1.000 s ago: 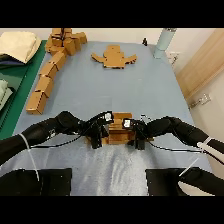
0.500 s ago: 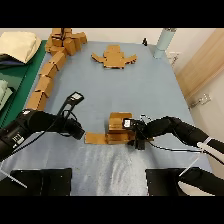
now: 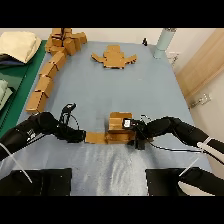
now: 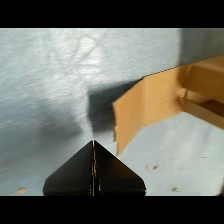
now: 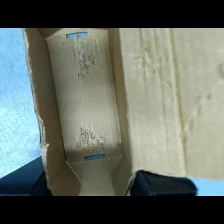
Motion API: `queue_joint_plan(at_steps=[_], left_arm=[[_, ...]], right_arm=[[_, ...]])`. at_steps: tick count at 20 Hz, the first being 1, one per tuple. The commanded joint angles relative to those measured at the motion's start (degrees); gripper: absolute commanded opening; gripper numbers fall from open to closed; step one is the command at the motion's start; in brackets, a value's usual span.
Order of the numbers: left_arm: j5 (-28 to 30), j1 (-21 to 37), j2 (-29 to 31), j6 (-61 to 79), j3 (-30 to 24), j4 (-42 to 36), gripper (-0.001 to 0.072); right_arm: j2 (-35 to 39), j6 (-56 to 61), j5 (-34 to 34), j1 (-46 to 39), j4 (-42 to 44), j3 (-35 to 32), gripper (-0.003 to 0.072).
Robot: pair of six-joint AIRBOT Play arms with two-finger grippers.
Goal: Fold the box.
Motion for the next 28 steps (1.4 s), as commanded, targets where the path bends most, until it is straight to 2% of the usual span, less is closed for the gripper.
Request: queue_joint_plan(at_steps=[1,8,11,17,23,25,28], left_arm=[[3.4,0.1,-3.8,5.6,-0.4,-12.0,0.001],[6.3,-4.4,-5.8,7.1,-0.3,-14.1,0.001],[5.5,-4.8,-5.6,7.6,-0.1,-15.4,0.0011],[4.2,-4.8,0.1,9.1,0.0,-15.3,0.001],[5.8,-4.8,0.4,14.7,0.0,-21.1,0.001],[6.5,-4.8,0.2,14.7,0.0,-20.3,0.001],[8.6,-4.8,0.2,11.8,0.0,-13.1,0.001]], right_arm=[[0.0,0.0,0.0,0.0,0.0,0.0,0.0575],[0.0,0.0,0.0,0.0,0.0,0.0,0.0576],[0.0,0.0,0.0,0.0,0.0,0.0,0.0576],[0.0,0.0,0.0,0.0,0.0,0.0,0.0575],[0.0,0.0,0.0,0.0,0.0,0.0,0.0576],[0.0,0.0,0.0,0.0,0.0,0.0,0.0575],[0.0,0.0,0.0,0.0,0.0,0.0,0.0575]])
